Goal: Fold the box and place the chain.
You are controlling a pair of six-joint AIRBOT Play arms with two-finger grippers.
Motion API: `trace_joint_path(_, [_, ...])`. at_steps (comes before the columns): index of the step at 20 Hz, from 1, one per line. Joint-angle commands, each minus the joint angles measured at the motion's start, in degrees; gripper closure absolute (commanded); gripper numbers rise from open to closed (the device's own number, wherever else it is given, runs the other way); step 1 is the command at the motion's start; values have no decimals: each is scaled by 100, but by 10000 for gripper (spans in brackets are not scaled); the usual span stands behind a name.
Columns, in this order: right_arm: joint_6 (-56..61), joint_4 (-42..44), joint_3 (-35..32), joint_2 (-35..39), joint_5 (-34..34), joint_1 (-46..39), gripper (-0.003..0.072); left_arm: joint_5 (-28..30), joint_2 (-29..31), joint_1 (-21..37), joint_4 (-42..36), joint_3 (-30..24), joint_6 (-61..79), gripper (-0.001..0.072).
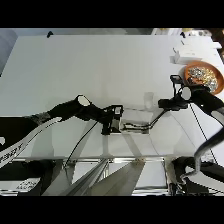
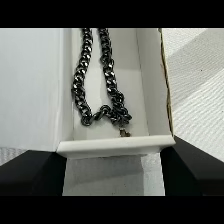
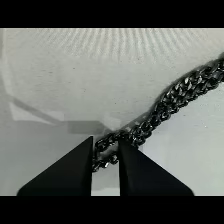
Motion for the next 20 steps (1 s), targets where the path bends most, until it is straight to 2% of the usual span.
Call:
trace_joint_path(1, [2,11,-4,-4,131,0,593,4,-2,0,2,4,0,501])
trace_joint_path(2, [-2,11,-4,-4,170,0,595,4,-2,0,2,4,0,501])
trace_joint_path(4, [-55,13,-2,-4,256,0,657,4,-2,0,2,4,0,501])
trace_joint_path(10, [-376,4,-2,101,365,0,673,7,-2,0,2,4,0,501])
trace_joint_path(14, [-472,4,-2,883,470,0,673,7,-2,0,2,4,0,501])
trace_joint_path(20, [-887,334,-2,2498,1102,2,673,4,-2,0,0,4,-2,501])
